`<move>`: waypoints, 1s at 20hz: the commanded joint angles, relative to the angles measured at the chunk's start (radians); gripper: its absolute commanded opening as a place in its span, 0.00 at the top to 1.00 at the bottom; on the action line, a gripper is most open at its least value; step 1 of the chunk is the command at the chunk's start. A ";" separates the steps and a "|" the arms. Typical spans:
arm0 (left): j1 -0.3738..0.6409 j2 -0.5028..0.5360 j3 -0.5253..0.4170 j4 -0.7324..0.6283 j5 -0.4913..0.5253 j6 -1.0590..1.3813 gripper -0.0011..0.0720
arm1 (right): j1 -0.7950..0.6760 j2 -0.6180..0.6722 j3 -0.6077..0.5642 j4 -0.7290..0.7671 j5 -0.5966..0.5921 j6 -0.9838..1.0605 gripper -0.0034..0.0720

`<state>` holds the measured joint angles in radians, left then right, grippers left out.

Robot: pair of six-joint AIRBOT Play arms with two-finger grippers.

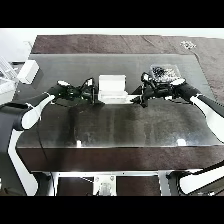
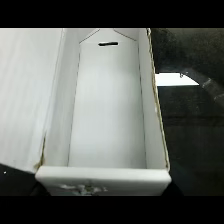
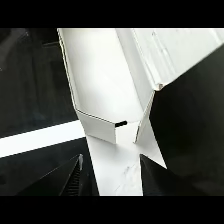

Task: Fold the box and place the chain.

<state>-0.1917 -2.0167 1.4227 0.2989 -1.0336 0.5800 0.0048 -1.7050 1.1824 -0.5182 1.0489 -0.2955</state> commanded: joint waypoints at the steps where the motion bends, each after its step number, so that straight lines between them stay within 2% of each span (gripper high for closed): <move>1: 0.000 0.000 0.000 0.000 0.001 0.000 0.27 | 0.007 -0.024 0.027 0.026 -0.009 -0.065 0.36; 3: 0.000 0.000 0.000 0.000 0.001 0.000 0.27 | 0.023 -0.039 0.049 0.019 -0.009 -0.068 0.36; 5: 0.000 0.000 0.000 0.000 0.001 0.000 0.27 | 0.040 -0.051 0.063 0.007 -0.009 -0.077 0.40; 9: 0.000 0.000 0.000 0.000 0.001 0.000 0.27 | 0.078 -0.056 0.084 -0.080 -0.010 -0.081 0.40; 13: 0.000 0.000 0.000 0.000 0.001 0.000 0.27 | 0.086 -0.056 0.112 -0.088 -0.013 -0.082 0.56; 15: 0.000 0.000 0.000 0.000 0.000 0.000 0.27 | 0.092 -0.057 0.126 -0.086 -0.016 -0.084 0.56; 16: 0.000 0.000 0.000 0.000 0.001 0.000 0.27 | 0.096 -0.057 0.129 -0.085 -0.026 -0.084 0.60; 20: 0.000 0.000 0.000 0.000 0.000 0.000 0.27 | 0.120 -0.075 0.150 -0.085 -0.035 -0.084 0.60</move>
<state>-0.1917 -2.0167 1.4227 0.2985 -1.0336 0.5800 0.1093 -1.7706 1.3174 -0.6033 1.0206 -0.3779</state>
